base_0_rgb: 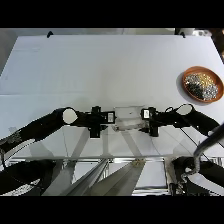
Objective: Fold the box and place the chain.
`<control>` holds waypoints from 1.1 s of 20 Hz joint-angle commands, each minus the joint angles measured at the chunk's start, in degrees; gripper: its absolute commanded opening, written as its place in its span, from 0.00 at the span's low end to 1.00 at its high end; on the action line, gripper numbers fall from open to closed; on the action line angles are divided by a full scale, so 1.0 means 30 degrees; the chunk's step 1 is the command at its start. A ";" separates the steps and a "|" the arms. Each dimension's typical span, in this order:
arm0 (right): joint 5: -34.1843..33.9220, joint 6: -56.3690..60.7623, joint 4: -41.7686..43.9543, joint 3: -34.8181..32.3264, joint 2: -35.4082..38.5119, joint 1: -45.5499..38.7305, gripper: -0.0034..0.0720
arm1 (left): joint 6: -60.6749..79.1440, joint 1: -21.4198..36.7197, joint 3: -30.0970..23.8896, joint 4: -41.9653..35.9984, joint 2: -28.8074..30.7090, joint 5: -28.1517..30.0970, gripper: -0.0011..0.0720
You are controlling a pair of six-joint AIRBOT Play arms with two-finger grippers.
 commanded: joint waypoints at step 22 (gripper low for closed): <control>0.0007 0.0000 0.0000 0.0000 0.0015 -0.0007 0.67 | 0.3395 -0.1217 -0.0015 -0.2455 -0.1217 0.1005 0.38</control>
